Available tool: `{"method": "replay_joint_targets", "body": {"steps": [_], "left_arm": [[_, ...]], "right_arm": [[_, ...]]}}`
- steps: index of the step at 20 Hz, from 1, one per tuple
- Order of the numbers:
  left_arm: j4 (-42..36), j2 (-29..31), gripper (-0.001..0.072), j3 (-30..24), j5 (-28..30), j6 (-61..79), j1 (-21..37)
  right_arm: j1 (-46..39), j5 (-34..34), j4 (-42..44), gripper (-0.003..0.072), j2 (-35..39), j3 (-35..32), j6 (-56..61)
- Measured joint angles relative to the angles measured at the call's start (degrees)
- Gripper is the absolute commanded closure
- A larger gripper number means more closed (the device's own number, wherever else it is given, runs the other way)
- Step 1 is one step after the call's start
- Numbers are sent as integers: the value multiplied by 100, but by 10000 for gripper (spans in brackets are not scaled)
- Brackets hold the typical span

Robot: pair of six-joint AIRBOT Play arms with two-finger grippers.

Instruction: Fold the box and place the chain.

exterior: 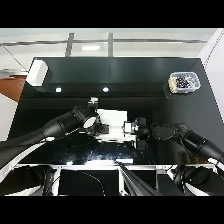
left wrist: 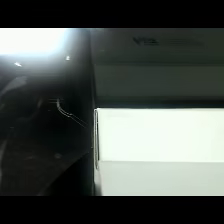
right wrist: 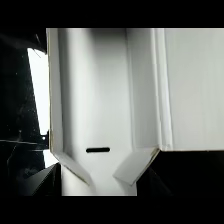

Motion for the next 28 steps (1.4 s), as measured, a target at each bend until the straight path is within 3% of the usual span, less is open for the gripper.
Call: {"method": "replay_joint_targets", "body": {"steps": [1,7,8,9,12,13,19,23,24,25,27,28], "left_arm": [[37,-15,682,0,0,0,-4],[109,-68,682,0,-39,-9,-4],[114,-72,682,0,-42,-9,-4],[118,-72,682,0,-42,-9,-4],[129,-76,682,0,-66,-7,-4],[131,-79,682,0,-79,-4,-4],[133,-79,682,0,-76,-4,-4],[133,-81,682,0,-68,0,-4],[131,-81,682,0,-61,0,-4],[131,-81,682,0,-59,2,-4],[131,-81,682,0,-50,2,-4],[127,-83,682,0,-35,-7,-4]], "right_arm": [[0,-7,-13,219,9,2,-22],[0,-17,223,220,-44,9,-90],[0,-17,275,304,-74,9,-105],[7,-17,330,438,-105,9,-107],[138,39,472,454,-166,9,-105],[214,103,507,620,-177,7,-105],[551,601,636,637,-199,7,146],[570,555,546,636,-197,66,348],[546,415,409,622,-181,136,492],[501,210,212,484,-160,225,680],[354,-221,-223,89,-85,387,1082],[264,-393,-396,76,-42,442,1274]]}}
